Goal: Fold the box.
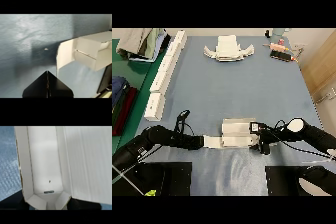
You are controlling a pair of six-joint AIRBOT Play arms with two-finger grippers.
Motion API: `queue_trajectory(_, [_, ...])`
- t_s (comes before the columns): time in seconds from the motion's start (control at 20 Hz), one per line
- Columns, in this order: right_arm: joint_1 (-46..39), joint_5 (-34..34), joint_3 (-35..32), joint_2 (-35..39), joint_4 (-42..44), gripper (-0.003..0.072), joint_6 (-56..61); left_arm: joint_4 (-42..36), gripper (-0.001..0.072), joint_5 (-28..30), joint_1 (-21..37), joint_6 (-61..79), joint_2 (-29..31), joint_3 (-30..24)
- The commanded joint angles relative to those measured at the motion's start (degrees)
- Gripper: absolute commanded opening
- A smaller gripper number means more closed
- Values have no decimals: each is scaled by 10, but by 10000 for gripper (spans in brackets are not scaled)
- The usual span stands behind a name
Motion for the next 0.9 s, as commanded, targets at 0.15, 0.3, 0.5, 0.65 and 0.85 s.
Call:
queue_trajectory(0.15, [0,0,0,0,0,512,0,-85,16,105,-92,42,-48,21])
queue_trajectory(0.3, [0,0,0,0,0,512,0,-95,17,108,-92,42,-44,43])
queue_trajectory(0.5, [0,0,0,0,0,512,0,-100,18,108,-92,41,-45,50])
queue_trajectory(0.65, [0,0,0,0,0,512,0,-107,18,108,-92,40,-45,51])
queue_trajectory(0.85, [0,0,0,0,0,512,0,-109,407,107,-92,40,-45,51])
